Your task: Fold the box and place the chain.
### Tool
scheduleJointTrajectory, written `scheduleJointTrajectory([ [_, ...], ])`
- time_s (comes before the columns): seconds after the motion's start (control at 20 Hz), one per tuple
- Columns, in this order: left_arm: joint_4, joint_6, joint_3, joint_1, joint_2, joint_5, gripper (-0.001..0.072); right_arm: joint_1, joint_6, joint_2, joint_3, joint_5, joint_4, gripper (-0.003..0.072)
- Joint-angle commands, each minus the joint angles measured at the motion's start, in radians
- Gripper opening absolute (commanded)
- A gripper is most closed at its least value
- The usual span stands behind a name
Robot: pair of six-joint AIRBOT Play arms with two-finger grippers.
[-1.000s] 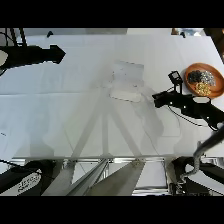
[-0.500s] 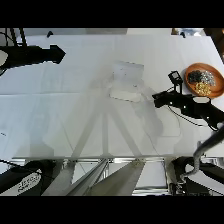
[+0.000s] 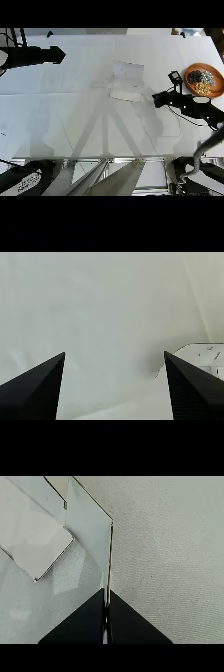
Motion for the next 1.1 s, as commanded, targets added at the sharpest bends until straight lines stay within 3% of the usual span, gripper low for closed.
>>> scheduleJointTrajectory([
  [0.0,0.005,0.007,0.0,-0.001,-0.007,-0.028,0.0697,0.001,0.0,-0.001,0.0,0.0,0.0,0.0008],
  [0.25,-0.093,0.37,0.01,-0.016,-0.09,-0.024,0.0697,0.001,0.0,-0.001,0.0,0.0,0.0,0.0008],
  [0.4,-0.343,0.646,0.077,-0.019,-0.208,-0.175,0.0697,0.001,0.0,-0.001,0.0,0.0,0.0,0.0008],
  [0.6,-0.612,0.935,0.254,-0.028,-0.385,-0.396,0.0697,0.001,0.0,-0.001,0.0,0.0,0.0,0.0008],
  [0.85,-0.681,1.088,0.451,-0.076,-0.636,-0.538,0.0697,0.001,0.0,-0.001,0.0,0.0,0.0,0.0008],
  [0.95,-0.701,1.088,0.541,-0.094,-0.726,-0.598,0.062,0.001,0.0,-0.001,0.0,0.0,0.0,0.0008],
  [1.05,-0.678,1.095,0.608,-0.116,-0.777,-0.599,0.0636,0.001,0.0,-0.001,0.0,0.0,0.0,0.0008],
])
